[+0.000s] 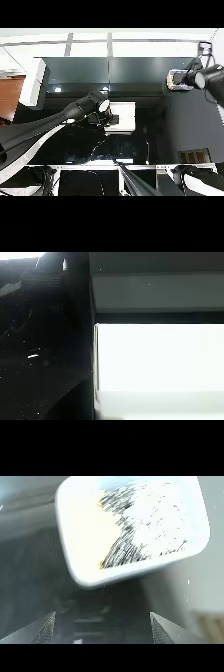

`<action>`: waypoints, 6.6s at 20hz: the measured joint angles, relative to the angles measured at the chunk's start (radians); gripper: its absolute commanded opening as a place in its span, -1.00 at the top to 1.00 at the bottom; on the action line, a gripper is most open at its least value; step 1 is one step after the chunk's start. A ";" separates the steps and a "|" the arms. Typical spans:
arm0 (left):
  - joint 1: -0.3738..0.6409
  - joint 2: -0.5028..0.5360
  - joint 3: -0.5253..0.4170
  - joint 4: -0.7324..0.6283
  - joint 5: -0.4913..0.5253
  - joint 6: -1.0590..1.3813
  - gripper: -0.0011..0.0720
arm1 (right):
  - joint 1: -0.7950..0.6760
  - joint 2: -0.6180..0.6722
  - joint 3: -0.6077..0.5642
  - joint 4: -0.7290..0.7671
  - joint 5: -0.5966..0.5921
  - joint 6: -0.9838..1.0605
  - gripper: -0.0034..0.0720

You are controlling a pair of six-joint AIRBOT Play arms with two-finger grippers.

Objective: Fold the box and place the chain.

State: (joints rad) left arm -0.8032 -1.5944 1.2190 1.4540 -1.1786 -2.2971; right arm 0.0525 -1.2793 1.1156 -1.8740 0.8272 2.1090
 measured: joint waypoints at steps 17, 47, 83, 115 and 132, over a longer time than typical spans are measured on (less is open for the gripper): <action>0.000 0.000 0.000 0.000 0.000 0.000 0.90 | -0.282 -0.793 0.867 0.244 0.442 -0.167 -0.16; 0.000 0.000 0.000 0.000 0.000 0.000 0.90 | -0.251 0.351 0.398 0.860 0.497 -0.642 0.88; 0.000 0.000 0.000 0.000 -0.001 0.000 0.90 | 0.238 0.362 0.365 1.320 0.246 -0.737 0.87; -0.001 0.000 -0.001 0.000 0.001 0.002 0.90 | 0.137 0.214 -0.280 0.947 0.209 -0.747 0.05; 0.008 0.306 -0.100 0.312 -0.124 -0.006 -0.36 | 0.100 0.214 -0.278 0.919 0.238 -0.811 0.05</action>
State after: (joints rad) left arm -0.7952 -1.2888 1.1191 1.7664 -1.3029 -2.3028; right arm 0.1524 -1.0657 0.8379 -0.9546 1.0653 1.2976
